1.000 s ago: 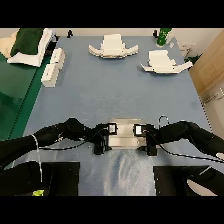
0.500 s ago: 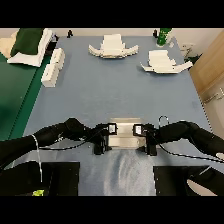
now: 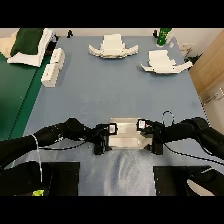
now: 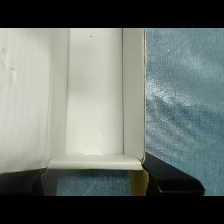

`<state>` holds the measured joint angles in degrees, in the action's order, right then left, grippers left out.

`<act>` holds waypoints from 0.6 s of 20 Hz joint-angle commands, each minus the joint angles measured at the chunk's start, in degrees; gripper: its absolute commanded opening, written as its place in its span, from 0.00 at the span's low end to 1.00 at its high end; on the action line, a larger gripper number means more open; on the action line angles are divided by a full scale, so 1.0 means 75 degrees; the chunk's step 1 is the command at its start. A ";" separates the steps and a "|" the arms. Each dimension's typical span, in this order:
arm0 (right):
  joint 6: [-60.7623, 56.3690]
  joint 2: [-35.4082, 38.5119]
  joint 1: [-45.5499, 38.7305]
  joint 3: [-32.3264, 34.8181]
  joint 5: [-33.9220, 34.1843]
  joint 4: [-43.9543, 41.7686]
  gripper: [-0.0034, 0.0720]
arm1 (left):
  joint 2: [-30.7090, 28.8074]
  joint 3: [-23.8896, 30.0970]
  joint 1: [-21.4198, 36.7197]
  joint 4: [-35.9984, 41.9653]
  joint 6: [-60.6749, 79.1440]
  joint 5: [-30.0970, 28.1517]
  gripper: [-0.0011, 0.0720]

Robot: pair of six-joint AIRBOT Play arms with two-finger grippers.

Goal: Fold the box.

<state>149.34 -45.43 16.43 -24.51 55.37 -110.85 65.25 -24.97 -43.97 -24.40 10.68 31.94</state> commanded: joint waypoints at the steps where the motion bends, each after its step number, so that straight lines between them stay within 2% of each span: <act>1: -0.2777 0.0755 0.0000 -0.0530 0.1856 0.0778 0.99 | 0.0000 -0.0006 0.0003 0.0000 -0.0003 -0.0003 0.54; 4: -0.5776 0.1367 0.0000 -0.0854 0.2844 0.0495 0.98 | 0.0000 -0.0006 0.0003 0.0000 -0.0003 -0.0003 0.54; 5: -0.6744 0.1518 0.0000 -0.0848 0.2821 0.0044 0.84 | 0.0000 -0.0006 0.0003 0.0000 -0.0003 -0.0003 0.54; 6: -0.7481 0.1545 0.0000 -0.0848 0.2658 -0.0711 0.54 | 0.0000 -0.0006 0.0003 0.0000 -0.0003 -0.0003 0.54; 7: -0.7621 0.1507 0.0003 -0.0828 0.2328 -0.1614 0.37 | 0.0000 -0.0006 0.0003 -0.0003 -0.0003 -0.0003 0.54; 8: -0.7621 0.1416 0.0020 -0.0793 0.1816 -0.2576 0.36 | 0.0000 -0.0006 0.0003 -0.0003 -0.0003 -0.0003 0.54; 10: -0.7630 0.1099 0.0268 -0.0799 0.0638 -0.3252 0.33 | 0.0000 -0.0006 0.0003 -0.0003 -0.0006 -0.0003 0.54; 12: -0.7618 0.0548 0.0597 -0.0836 -0.0519 -0.3232 0.15 | 0.0000 -0.0006 0.0003 0.0000 -0.0003 -0.0003 0.54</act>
<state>96.40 -38.04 18.68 -30.44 62.98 -128.05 65.25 -24.97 -43.97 -24.40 10.63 31.94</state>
